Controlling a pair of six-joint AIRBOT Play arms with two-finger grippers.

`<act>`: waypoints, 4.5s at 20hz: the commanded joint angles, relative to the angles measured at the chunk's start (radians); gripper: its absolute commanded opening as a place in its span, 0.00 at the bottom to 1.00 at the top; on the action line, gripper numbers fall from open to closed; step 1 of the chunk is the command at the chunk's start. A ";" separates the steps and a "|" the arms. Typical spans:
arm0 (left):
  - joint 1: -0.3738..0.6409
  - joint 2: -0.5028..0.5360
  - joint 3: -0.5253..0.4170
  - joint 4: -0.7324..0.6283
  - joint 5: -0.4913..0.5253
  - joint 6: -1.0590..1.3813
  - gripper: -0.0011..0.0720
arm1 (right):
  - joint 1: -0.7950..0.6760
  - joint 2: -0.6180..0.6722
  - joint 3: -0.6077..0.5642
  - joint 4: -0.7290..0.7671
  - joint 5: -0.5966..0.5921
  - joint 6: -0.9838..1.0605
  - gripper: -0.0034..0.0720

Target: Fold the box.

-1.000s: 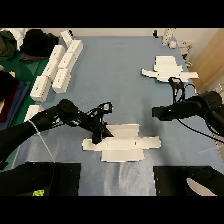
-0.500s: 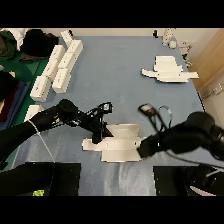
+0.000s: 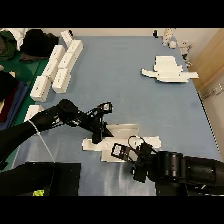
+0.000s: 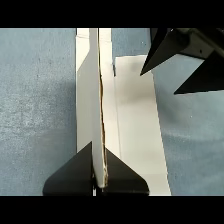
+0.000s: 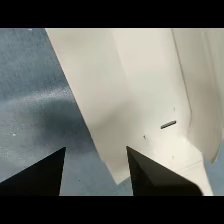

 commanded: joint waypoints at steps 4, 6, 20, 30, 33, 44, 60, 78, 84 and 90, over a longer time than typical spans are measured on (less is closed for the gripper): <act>0.000 0.000 0.000 0.000 0.000 0.000 0.03 | 0.022 -0.124 -0.003 -0.253 0.068 0.141 0.84; 0.000 0.000 0.000 0.000 0.000 0.000 0.03 | 0.022 -0.112 0.006 -0.315 0.053 0.238 0.84; 0.000 0.000 0.000 0.000 0.000 0.000 0.03 | 0.021 -0.022 0.057 -0.362 -0.085 0.398 0.82; 0.000 0.000 0.000 0.000 0.000 0.000 0.03 | -0.156 0.104 -0.013 -0.193 0.009 0.026 1.00; 0.000 0.000 0.000 0.000 0.000 0.000 0.03 | -0.345 0.152 -0.068 0.011 0.132 -0.322 1.00; 0.000 0.000 0.000 0.000 0.000 0.000 0.03 | -0.891 0.042 -0.149 0.864 0.150 -1.571 1.00; 0.000 0.000 0.000 0.000 0.000 0.000 0.03 | -0.904 0.003 -0.149 0.858 0.135 -1.604 0.99; 0.000 0.000 0.000 0.000 0.000 0.000 0.03 | -0.858 -0.113 -0.151 0.856 0.199 -1.604 0.96; 0.000 0.000 0.000 0.000 0.000 0.000 0.03 | -0.859 -0.113 -0.151 0.851 0.196 -1.604 0.72; 0.000 0.000 0.000 0.000 0.000 0.000 0.03 | -0.859 -0.113 -0.150 0.848 0.194 -1.604 0.73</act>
